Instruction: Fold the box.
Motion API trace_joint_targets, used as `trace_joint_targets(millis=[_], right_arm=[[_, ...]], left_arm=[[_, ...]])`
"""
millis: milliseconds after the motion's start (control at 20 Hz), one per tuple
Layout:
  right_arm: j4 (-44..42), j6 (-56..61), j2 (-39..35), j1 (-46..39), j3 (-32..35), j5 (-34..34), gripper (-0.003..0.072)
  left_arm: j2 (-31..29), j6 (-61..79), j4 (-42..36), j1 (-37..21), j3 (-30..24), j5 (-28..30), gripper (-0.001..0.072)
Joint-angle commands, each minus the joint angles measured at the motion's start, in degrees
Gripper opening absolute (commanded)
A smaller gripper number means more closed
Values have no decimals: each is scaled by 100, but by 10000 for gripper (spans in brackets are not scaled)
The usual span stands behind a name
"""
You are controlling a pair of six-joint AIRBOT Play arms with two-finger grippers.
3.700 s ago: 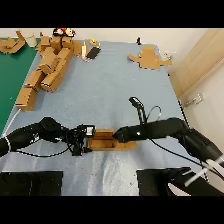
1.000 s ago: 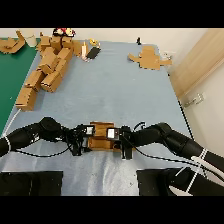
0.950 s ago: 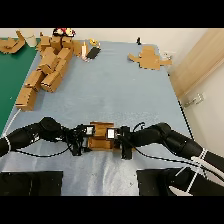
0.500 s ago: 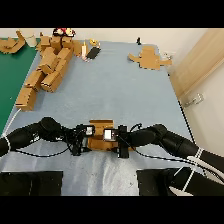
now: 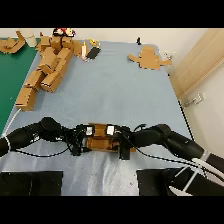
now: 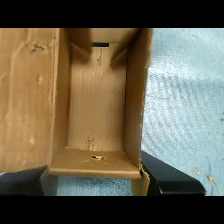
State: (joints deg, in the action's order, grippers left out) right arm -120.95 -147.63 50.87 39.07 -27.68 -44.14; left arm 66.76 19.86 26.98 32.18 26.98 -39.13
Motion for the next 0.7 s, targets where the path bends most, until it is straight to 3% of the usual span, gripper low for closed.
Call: trace_joint_targets(millis=[0, 100, 300, 450, 650], right_arm=[[1117, 2516, -798, -293, 2, -710, 7], [2039, 4964, -1252, -664, 2, -1217, 3], [2710, 6470, -1746, -1775, 28, -2422, 2], [2328, 6463, -1641, -2570, 264, -2330, 2], [1084, 6179, -1211, -2708, 850, -1469, 2]], left_arm=[[2, 7, 2, -2, 4, 2, 515], [2, 7, 2, -2, 4, 2, 515], [2, 7, 2, -2, 4, 2, 515], [2, 7, 0, -2, 4, 2, 515], [2, 7, 2, -2, 4, 2, 515]])
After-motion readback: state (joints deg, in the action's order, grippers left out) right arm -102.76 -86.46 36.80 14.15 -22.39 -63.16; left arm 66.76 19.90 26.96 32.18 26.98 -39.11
